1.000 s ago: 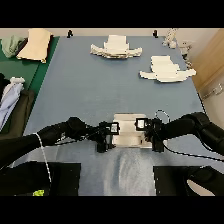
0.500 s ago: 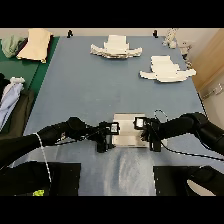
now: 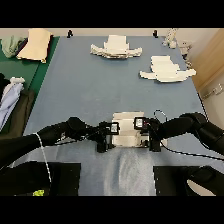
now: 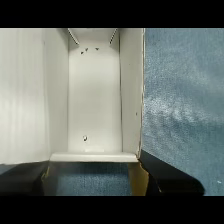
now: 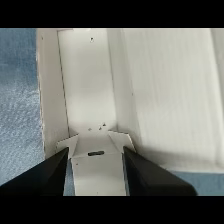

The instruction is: Fold the box.

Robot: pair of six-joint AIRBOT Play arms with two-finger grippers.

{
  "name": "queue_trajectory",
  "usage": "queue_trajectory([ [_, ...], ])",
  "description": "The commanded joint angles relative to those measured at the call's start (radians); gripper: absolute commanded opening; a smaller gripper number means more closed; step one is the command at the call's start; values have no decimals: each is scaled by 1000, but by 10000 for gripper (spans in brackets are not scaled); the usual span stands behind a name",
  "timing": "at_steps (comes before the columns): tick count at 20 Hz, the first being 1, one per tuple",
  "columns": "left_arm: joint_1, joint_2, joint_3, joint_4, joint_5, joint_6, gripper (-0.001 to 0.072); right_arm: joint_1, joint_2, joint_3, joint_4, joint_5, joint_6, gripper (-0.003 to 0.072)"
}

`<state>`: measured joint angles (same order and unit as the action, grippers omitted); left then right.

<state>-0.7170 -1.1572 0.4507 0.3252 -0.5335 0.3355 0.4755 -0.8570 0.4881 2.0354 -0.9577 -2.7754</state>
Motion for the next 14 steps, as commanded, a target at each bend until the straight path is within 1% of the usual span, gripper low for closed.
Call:
queue_trajectory([
  [1, 0, -1, 0, 0, 0, 0, 448, 0, 3, 0, 2, -11, 12, 581],
  [2, 0, -1, 0, 0, 0, 0, 447, 0, 8, 2, -10, -21, 78, 542],
  [3, 0, -1, 0, 0, 0, 0, 447, 0, 17, 11, -53, -47, 195, 341],
  [4, 0, -1, 0, 0, 0, 0, 447, 0, 28, 32, -149, -93, 384, 121],
  [5, 0, -1, 0, 0, 0, 0, 447, 0, 40, 56, -270, -135, 595, 2],
  [6, 0, -1, 0, 0, 0, 0, 447, 0, 53, 79, -404, -180, 790, 1],
  [8, 0, -1, 0, 0, 0, 0, 447, -39, 85, 102, -677, -227, 1109, 0],
  [9, 0, -1, 0, 0, 0, 0, 447, -87, 98, 104, -776, -245, 1257, -1],
  [10, 0, -1, 0, 0, 0, 0, 447, -148, 100, 104, -791, -267, 1332, -1],
  [11, 0, -1, 0, 0, 0, 0, 447, -233, 90, 103, -733, -296, 1361, -1],
  [12, 0, -1, 0, 0, 0, 0, 448, -319, 74, 99, -628, -307, 1357, -1],
  [14, 0, -1, 0, 0, 0, 0, 447, -484, 36, 80, -344, -288, 1247, -1],
])
